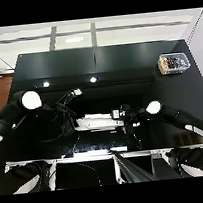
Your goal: Fold the box and place the chain.
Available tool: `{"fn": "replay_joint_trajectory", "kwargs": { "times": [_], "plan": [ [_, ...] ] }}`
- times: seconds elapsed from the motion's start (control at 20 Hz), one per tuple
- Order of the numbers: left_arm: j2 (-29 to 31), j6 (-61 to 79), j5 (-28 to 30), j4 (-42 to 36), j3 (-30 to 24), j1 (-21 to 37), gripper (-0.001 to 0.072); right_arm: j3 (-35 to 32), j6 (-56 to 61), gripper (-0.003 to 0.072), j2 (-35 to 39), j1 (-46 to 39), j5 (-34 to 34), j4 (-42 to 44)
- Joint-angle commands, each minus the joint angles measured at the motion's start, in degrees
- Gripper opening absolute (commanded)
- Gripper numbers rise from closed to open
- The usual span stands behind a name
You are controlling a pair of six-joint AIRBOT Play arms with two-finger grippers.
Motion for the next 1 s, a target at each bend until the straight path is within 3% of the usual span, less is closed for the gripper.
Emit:
{"fn": "replay_joint_trajectory", "kwargs": {
  "times": [0.0,0.2,0.35,0.6,0.95],
  "plan": [
    [4.37,2.49,9.77,-22.82,-9.29,0.15,0.0028,0.0,0.0,0.0477,0.0,-0.02,0.02,0.02],
    [4.31,20.26,33.64,-48.85,-17.94,0.15,0.0029,0.0,0.0,0.0477,0.0,0.0,0.02,0.02],
    [2.25,27.02,43.58,-51.89,-18.03,-1.84,0.0029,0.0,0.0,0.0477,0.0,0.0,0.04,0.0],
    [-4.07,29.51,46.03,-48.11,-15.04,-5.51,0.0029,0.0,0.0,0.0477,0.0,-0.02,0.04,0.02],
    [-5.99,28.96,40.3,-36.2,-14.19,-6.27,0.0029,0.0,0.0,0.0477,0.0,-0.02,0.02,0.02]
  ]
}}
